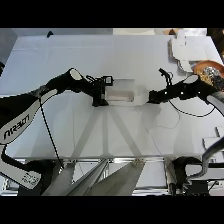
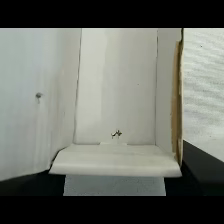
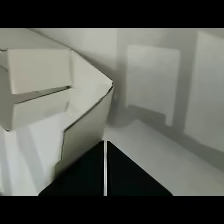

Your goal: Fold the box and place the chain.

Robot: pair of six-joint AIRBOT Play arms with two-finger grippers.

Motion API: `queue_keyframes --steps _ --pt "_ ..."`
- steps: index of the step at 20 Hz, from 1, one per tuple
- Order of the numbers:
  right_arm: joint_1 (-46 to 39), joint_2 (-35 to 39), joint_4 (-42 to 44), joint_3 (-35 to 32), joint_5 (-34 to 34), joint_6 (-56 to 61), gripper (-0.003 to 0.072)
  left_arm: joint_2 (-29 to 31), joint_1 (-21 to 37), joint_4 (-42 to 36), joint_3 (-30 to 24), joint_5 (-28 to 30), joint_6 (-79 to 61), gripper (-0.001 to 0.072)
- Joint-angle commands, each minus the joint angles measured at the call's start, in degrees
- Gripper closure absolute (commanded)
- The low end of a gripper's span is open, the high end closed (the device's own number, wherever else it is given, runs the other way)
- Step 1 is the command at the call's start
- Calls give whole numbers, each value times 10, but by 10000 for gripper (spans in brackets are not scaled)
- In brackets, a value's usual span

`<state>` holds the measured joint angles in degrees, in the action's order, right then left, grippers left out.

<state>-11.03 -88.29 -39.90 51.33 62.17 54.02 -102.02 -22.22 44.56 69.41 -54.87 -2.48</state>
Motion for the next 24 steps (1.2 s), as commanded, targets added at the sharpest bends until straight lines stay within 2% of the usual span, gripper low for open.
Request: queue_keyframes --steps 1,4,5,7,9,13,15,18,19,20,21,24 --pt "25 -9 41 0 19 -10 673 0 0 0 0 0 0 496" --pt "40 -8 75 0 29 -31 671 0 0 0 0 0 0 496" --pt "43 -7 90 0 21 -31 645 0 0 0 0 0 0 496" --pt "45 0 106 0 -3 -30 422 0 0 0 0 0 0 496" --pt "45 12 106 0 -30 -30 420 0 0 0 0 0 0 496" --pt "45 17 106 0 -35 -31 420 0 0 0 0 0 0 496" --pt "45 21 106 0 -39 -35 454 0 0 0 0 0 0 496" --pt "45 28 104 0 -52 -35 458 0 0 0 0 0 0 496" --pt "45 29 104 0 -50 -35 432 0 0 0 0 0 0 496" --pt "46 29 104 0 -50 -35 330 0 0 0 0 0 0 496" --pt "49 29 103 0 -50 -35 294 0 0 0 0 0 0 496" --pt "72 29 102 0 -74 -35 292 0 0 0 0 0 0 496"
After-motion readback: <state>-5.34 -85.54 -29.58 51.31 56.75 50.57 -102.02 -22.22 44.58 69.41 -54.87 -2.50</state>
